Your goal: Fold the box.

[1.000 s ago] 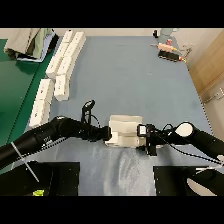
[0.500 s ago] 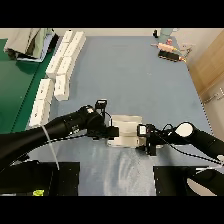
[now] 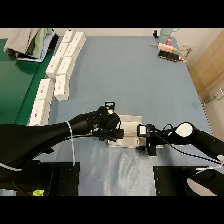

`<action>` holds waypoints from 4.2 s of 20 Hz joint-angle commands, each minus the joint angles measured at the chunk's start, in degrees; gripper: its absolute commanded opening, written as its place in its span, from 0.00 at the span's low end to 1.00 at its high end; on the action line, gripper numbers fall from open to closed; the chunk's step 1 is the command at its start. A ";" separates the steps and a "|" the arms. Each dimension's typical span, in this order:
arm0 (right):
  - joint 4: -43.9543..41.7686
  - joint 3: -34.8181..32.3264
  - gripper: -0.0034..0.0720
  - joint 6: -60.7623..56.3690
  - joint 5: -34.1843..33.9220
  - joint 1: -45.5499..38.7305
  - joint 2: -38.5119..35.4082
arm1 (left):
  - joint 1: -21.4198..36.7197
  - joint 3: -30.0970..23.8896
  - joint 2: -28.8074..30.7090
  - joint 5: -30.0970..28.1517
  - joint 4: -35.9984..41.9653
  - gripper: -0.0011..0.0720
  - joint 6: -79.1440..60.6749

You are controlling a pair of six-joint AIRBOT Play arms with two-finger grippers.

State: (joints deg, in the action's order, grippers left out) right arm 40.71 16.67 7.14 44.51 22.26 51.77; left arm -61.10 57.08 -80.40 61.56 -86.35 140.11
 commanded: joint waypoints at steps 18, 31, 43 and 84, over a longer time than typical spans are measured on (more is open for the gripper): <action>0.00 0.07 0.72 0.00 0.00 -0.02 0.00 | -0.98 6.03 1.27 11.19 -3.87 0.93 2.10; 0.00 0.07 0.72 -0.02 0.00 -0.02 0.00 | 10.99 9.49 13.94 19.65 2.16 0.04 -33.22; 0.00 0.07 0.72 0.00 0.00 -0.02 0.00 | 28.92 -21.46 28.70 -8.59 28.89 0.97 -117.50; 0.00 0.07 0.72 0.00 0.00 -0.02 0.00 | 20.37 -29.29 12.20 -23.69 56.74 0.71 -154.16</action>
State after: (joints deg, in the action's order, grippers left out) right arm 40.77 16.69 7.20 44.49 22.20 51.77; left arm -40.42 27.83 -68.16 37.50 -27.53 -16.25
